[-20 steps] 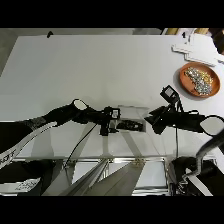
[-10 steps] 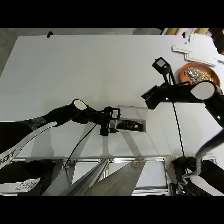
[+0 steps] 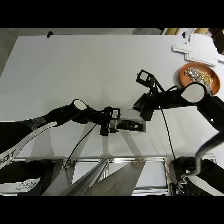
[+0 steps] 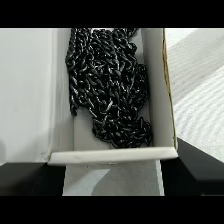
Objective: Fold the box and place the chain.
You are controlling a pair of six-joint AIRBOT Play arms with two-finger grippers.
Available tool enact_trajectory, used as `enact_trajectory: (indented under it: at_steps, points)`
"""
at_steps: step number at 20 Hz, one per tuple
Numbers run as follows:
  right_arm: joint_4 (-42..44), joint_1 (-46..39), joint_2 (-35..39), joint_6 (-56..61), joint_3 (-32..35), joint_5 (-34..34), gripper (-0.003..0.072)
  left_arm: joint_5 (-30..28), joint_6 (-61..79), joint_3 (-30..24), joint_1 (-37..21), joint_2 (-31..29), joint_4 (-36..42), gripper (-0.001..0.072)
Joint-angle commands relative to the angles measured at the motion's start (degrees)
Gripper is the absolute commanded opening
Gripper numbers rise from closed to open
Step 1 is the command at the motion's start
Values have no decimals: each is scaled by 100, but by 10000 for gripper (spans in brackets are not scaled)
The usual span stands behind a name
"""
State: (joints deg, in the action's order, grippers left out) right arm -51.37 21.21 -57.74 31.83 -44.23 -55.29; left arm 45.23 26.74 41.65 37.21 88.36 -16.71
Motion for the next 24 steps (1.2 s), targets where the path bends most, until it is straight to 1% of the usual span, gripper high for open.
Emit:
enact_trajectory:
  at_steps: [1,6,9,10,11,19,20,23,24]
  points:
    - [63,273,391,-553,321,-111,209,-2,0,4,2,2,0,169]
    - [-11,658,511,-922,824,-79,210,-2,2,4,2,2,-2,169]
    - [-223,866,511,-946,870,-37,216,-2,2,4,2,2,-2,169]
    - [-247,879,511,-944,870,13,276,-2,2,4,2,2,-2,169]
    - [-245,879,511,-944,870,74,319,-2,2,4,2,2,-2,169]
    - [-518,879,520,-944,870,109,314,-2,0,4,2,2,-2,169]
    - [-492,879,553,-944,870,103,287,-2,0,4,2,2,-2,169]
    - [-131,879,981,-1202,870,92,284,-2,0,4,2,2,-2,169]
    - [-39,879,1196,-1362,868,142,266,-2,2,4,2,2,-2,169]
